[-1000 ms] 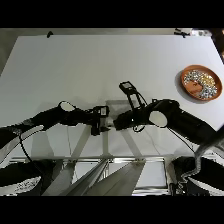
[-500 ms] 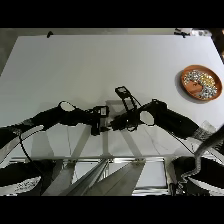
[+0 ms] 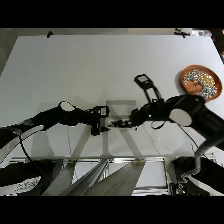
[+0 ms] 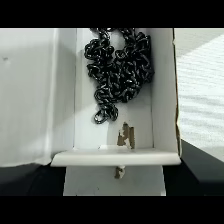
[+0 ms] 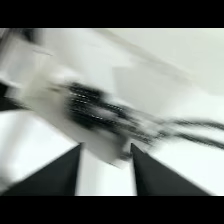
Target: Fold the box and place the chain.
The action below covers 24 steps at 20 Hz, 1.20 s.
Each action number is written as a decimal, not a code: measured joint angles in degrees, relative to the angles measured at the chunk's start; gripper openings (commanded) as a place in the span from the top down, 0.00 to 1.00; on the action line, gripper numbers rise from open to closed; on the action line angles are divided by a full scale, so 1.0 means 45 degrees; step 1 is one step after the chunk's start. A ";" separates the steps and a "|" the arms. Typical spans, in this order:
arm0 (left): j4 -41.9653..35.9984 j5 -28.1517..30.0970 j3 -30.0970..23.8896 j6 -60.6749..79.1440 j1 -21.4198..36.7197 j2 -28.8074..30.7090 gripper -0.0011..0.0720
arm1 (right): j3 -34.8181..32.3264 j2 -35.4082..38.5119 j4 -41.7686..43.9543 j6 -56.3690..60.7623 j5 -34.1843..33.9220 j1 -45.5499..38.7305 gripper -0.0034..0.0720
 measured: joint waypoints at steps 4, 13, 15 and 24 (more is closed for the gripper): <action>0.0000 0.0000 0.0000 -0.0005 0.0000 0.0000 0.53 | -0.0534 0.0005 -0.1355 -0.0019 0.0918 -0.2526 0.21; 0.0000 0.0000 0.0000 -0.0005 0.0000 0.0000 0.53 | -0.1409 -0.3468 -0.1826 -0.0039 -0.0971 -0.4187 0.23; 0.0000 0.0000 0.0000 0.0000 0.0000 0.0000 0.53 | -0.1433 -0.3988 -0.1841 -0.0034 -0.1316 -0.4104 0.27; 0.0000 0.0000 0.0000 -0.0005 0.0000 0.0000 0.53 | -0.1467 -0.4362 -0.1851 0.0005 -0.1685 -0.4027 0.94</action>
